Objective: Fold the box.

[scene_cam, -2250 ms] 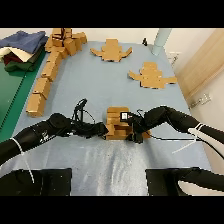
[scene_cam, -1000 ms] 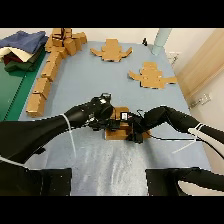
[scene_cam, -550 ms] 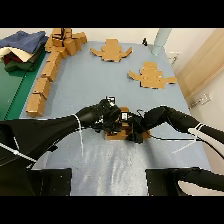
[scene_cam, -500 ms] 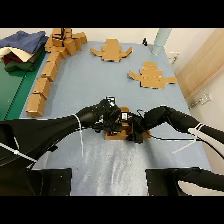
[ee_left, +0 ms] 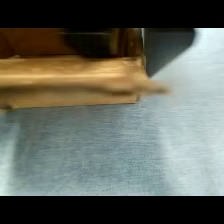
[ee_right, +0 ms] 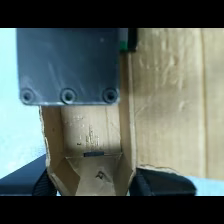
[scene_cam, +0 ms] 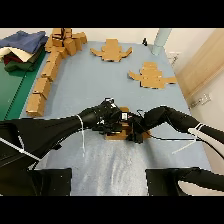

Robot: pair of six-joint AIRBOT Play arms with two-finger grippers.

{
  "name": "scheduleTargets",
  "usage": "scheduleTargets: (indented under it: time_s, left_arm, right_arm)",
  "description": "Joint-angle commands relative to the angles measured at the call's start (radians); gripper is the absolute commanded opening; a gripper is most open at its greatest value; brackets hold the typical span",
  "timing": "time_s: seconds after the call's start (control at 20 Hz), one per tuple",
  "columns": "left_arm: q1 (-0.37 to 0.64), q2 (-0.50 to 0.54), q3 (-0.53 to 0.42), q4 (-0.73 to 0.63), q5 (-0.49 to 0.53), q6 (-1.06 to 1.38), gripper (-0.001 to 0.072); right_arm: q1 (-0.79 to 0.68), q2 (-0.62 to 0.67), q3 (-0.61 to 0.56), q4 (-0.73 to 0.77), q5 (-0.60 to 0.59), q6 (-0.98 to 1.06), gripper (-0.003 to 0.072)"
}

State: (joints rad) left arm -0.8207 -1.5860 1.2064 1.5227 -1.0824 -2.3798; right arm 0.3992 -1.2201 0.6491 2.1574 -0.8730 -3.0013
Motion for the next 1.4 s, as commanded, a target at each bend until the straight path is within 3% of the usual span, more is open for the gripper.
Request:
scheduleTargets:
  time_s: [0.0, 0.15, 0.2, 0.65, 0.7, 0.75, 0.8, 1.1, 1.2, 1.35]
  left_arm:
    - [-0.003, -0.004, 0.000, 0.001, -0.002, -0.022, 0.0103]
    - [-0.003, -0.004, 0.000, 0.000, -0.003, -0.026, 0.0102]
    - [-0.003, -0.004, 0.000, 0.001, -0.005, -0.029, 0.0008]
    - [-0.002, -0.003, 0.000, 0.001, -0.021, -0.017, 0.0016]
    - [-0.002, -0.003, 0.001, 0.001, -0.021, -0.017, 0.0157]
    - [0.000, -0.003, 0.003, 0.000, -0.020, -0.018, 0.0467]
    - [0.002, -0.003, 0.007, 0.000, -0.021, -0.018, 0.0596]
    - [0.002, -0.003, 0.027, 0.001, -0.021, -0.018, 0.0575]
    - [0.001, -0.003, 0.027, 0.000, -0.019, -0.014, 0.0242]
    - [-0.001, -0.004, 0.026, 0.002, -0.021, -0.014, 0.0213]
  right_arm:
    - [0.001, 0.000, 0.000, 0.000, 0.000, 0.001, 0.0562]
    - [0.001, 0.000, 0.000, 0.000, 0.001, 0.000, 0.0562]
    - [0.001, 0.000, 0.000, 0.000, 0.000, 0.000, 0.0563]
    - [0.001, 0.000, 0.000, 0.000, 0.000, 0.000, 0.0562]
    - [0.001, 0.000, 0.000, 0.000, 0.000, 0.000, 0.0563]
    - [0.001, 0.000, 0.000, 0.000, 0.000, 0.000, 0.0562]
    - [0.001, 0.000, 0.000, 0.000, 0.000, 0.000, 0.0562]
    - [0.001, 0.000, 0.000, 0.000, 0.001, 0.000, 0.0562]
    - [0.001, 0.000, 0.000, 0.000, 0.000, 0.000, 0.0562]
    - [0.001, 0.000, 0.000, 0.000, 0.000, 0.000, 0.0563]
